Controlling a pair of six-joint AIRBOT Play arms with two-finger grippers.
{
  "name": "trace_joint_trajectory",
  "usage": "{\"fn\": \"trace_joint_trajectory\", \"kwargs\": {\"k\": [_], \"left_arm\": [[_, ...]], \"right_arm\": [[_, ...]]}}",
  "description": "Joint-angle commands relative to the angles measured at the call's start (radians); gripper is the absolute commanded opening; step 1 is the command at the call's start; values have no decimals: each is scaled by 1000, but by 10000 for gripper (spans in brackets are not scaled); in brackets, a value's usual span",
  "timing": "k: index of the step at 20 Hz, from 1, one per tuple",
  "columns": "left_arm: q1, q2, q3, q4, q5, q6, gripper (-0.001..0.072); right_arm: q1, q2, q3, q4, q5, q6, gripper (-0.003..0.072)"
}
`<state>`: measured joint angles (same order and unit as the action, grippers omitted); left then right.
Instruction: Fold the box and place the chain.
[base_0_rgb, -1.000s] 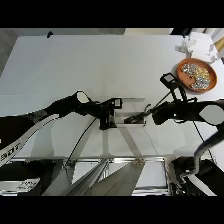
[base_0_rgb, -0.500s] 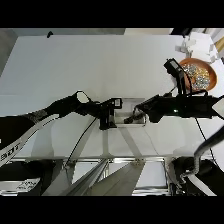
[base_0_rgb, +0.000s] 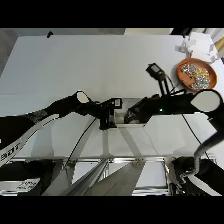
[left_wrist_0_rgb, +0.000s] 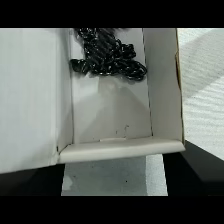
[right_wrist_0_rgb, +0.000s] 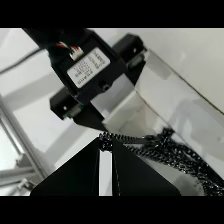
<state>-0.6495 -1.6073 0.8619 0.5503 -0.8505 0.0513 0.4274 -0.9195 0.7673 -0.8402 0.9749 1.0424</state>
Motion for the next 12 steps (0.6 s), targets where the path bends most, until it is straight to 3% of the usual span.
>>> {"fn": "trace_joint_trajectory", "kwargs": {"k": [1,3,5,6,12], "left_arm": [[0,1,1,0,24,0,203],[0,1,1,0,24,0,203],[0,1,0,0,24,0,203],[0,1,0,0,24,0,203],[0,1,0,0,24,0,203]], "right_arm": [[53,-100,-1,-117,-28,29,13],[53,-132,-1,-175,-35,60,49],[53,-137,-1,-202,-34,60,180],[53,-137,-1,-203,-33,60,205],[-3,-59,-1,-232,37,56,196]]}}
